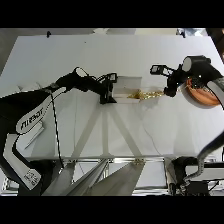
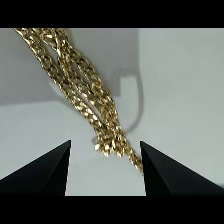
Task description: Fold the box and place the chain.
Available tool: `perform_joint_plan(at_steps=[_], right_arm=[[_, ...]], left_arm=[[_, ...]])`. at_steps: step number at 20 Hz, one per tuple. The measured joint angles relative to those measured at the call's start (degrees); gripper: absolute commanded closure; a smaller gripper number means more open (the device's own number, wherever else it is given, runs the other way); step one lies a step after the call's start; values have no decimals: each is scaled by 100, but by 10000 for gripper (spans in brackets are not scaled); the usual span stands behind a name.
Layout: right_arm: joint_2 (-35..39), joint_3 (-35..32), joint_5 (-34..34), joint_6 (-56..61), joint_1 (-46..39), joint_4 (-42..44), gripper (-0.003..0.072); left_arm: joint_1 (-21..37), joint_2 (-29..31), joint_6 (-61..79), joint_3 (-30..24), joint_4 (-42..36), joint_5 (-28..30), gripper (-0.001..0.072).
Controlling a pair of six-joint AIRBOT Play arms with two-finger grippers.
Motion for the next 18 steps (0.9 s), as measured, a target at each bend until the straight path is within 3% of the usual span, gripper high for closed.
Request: perform_joint_plan(at_steps=[5, 6, 7, 13, 18], right_arm=[[-376, 0, -229, -138, -13, 133, 296], [-424, 7, -238, -151, -13, 151, 443], [-459, 7, -164, -157, -15, 203, 647], [-356, -7, -358, 125, 74, 232, 673], [472, 4, -247, 367, 330, 573, 673]], left_arm=[[0, 0, 2, 0, 0, 0, 272], [0, 0, 2, 0, 2, -2, 272], [-2, 0, 2, 0, 2, 0, 272], [-2, 0, 2, 0, 2, 0, 272], [-2, 0, 0, 0, 0, 0, 272]])
